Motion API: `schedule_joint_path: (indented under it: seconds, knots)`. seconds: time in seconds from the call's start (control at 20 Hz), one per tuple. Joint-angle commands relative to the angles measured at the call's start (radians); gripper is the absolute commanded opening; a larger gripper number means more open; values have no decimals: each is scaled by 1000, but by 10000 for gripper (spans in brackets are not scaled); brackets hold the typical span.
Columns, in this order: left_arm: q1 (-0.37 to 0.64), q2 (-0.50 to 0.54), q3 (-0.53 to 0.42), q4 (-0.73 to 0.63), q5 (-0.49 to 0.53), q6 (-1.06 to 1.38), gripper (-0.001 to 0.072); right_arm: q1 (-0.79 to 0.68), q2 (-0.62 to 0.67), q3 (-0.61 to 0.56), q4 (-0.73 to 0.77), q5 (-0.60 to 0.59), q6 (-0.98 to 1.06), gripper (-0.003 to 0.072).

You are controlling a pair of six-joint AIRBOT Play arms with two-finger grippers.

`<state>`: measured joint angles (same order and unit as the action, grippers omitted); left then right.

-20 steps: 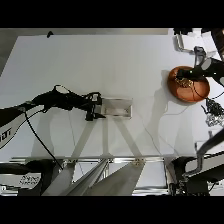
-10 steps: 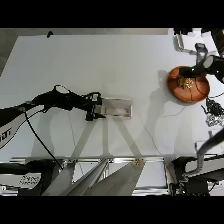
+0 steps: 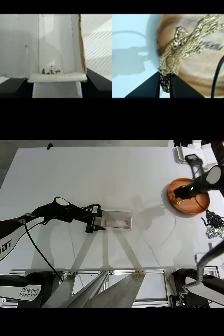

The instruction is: Fold the box and place the chain.

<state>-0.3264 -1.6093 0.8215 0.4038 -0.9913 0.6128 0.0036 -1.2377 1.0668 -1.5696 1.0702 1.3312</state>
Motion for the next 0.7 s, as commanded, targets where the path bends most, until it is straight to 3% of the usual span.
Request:
schedule_joint_path:
  seconds: [0.0,0.1,0.25,0.65]
  knots:
    - [1,1,0,0,0,0,213,154,145,-138,-3,99,-4,7]
    - [1,0,0,0,0,0,213,261,162,-139,3,147,-1,7]
    - [1,1,0,0,0,0,213,405,161,-139,29,124,7,7]
    - [1,1,0,0,0,0,213,652,137,-139,163,-120,36,7]
